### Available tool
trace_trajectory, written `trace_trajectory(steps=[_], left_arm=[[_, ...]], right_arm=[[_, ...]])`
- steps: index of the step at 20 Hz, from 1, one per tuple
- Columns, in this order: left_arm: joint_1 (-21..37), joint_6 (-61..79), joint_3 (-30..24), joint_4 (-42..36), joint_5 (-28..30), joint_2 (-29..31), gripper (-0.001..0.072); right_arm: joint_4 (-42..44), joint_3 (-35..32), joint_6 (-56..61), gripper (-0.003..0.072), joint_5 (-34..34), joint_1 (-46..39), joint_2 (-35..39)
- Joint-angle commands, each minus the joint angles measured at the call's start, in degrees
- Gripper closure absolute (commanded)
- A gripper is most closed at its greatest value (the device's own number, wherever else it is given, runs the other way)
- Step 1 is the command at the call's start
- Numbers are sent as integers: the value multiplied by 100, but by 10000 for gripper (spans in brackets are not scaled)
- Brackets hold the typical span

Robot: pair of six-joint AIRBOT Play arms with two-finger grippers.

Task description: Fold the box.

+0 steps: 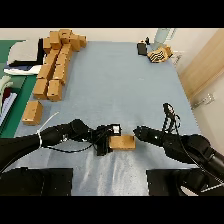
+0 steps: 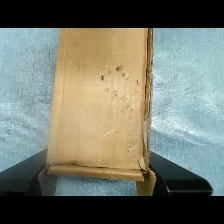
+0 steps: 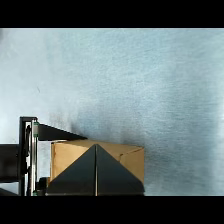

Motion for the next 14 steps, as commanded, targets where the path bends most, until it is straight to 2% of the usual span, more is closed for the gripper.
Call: trace_trajectory(steps=[1,9,14], left_arm=[[9,0,4,2,0,15,37],[168,-317,4,15,87,334,37],[142,-94,4,164,-203,256,36]], right_arm=[[-98,7,39,685,-136,-44,39],[-188,7,39,685,-249,-44,37],[-205,7,42,685,-247,-44,37]])
